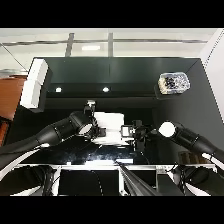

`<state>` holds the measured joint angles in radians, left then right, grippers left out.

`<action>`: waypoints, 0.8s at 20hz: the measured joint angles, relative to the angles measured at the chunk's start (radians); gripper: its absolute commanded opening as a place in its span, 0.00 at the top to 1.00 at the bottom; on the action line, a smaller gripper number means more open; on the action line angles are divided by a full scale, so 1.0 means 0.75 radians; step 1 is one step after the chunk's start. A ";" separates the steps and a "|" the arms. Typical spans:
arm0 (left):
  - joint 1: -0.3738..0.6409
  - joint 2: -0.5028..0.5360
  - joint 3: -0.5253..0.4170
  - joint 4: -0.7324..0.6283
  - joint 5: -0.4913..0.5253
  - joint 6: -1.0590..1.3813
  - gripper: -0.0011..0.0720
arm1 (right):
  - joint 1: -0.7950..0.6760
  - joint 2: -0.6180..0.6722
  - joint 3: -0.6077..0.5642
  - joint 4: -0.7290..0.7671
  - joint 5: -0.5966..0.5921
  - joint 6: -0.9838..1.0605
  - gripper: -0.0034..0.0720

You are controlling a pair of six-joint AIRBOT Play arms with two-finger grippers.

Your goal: Fold the box and place the chain.

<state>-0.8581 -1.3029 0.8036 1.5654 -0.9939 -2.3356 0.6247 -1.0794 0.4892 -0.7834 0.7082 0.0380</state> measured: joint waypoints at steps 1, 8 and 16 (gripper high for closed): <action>0.000 0.000 0.000 0.000 0.000 0.001 0.95 | 0.000 0.000 0.000 0.009 0.000 0.001 0.51; 0.000 0.000 0.000 0.000 0.003 0.003 0.95 | 0.022 -0.001 0.000 0.123 -0.019 0.072 0.65; 0.000 -0.001 -0.001 -0.004 0.026 -0.003 0.95 | 0.126 -0.047 0.000 0.276 -0.211 0.202 0.65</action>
<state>-0.8581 -1.3033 0.8028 1.5623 -0.9745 -2.3375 0.7193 -1.1145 0.4892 -0.5766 0.5499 0.1898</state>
